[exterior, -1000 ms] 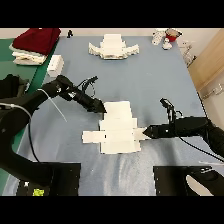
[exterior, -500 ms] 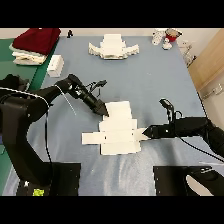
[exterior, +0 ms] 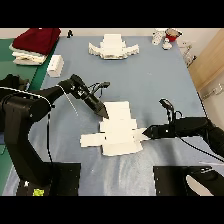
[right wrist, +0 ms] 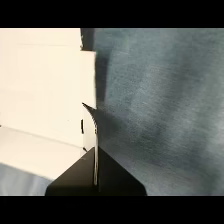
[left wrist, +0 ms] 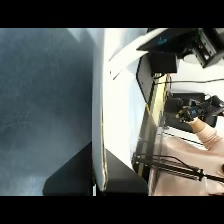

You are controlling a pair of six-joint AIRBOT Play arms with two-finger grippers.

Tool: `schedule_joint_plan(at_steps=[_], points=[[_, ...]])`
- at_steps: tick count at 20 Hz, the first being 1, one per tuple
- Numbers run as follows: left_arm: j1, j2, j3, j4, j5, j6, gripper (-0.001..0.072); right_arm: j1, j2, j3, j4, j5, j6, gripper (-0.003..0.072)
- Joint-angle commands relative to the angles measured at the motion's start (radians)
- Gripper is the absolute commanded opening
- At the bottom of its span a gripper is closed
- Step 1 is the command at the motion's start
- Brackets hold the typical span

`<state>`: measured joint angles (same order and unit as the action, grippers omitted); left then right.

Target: Fold the box.

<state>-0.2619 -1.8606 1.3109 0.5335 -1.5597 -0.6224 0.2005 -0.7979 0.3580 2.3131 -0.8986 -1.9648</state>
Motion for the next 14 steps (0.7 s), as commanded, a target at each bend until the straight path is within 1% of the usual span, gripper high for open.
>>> schedule_joint_plan(at_steps=[1,4,5,6,7,8,10,12,13,14], points=[[-0.001,0.0,0.0,-0.005,-0.003,0.033,0.0017,0.001,0.0,0.0,-0.001,0.001,0.0,0.0002],[-0.001,-0.001,0.0,-0.019,-0.003,0.029,0.0018,0.001,0.0,0.0,-0.001,0.002,0.0,0.0003],[-0.001,-0.001,0.0,-0.019,-0.004,0.028,0.0018,0.001,0.0,0.0,-0.002,0.002,0.0,0.0017],[-0.001,0.0,0.0,-0.019,-0.005,0.029,0.0017,0.001,0.0,0.0,-0.005,0.002,0.0,0.0114],[0.0,0.0,0.0,-0.019,-0.004,0.032,0.0017,0.001,0.0,0.0,-0.016,0.002,-0.001,0.0236],[-0.001,0.001,0.001,-0.024,-0.002,0.043,0.0016,0.0,0.0,0.002,-0.049,0.004,0.0,0.0272],[-0.002,0.019,0.005,-0.025,-0.002,0.106,0.0014,-0.002,0.0,0.021,-0.153,0.008,0.011,0.0272],[-0.013,0.065,0.005,-0.011,0.027,0.185,0.0012,-0.002,0.0,0.061,-0.289,0.01,0.093,0.0272],[-0.021,0.094,0.003,0.0,0.055,0.207,0.0012,-0.002,0.0,0.085,-0.359,0.01,0.145,0.028],[-0.033,0.126,0.002,0.015,0.085,0.228,0.0011,-0.002,0.0,0.112,-0.432,0.011,0.197,0.0313]])
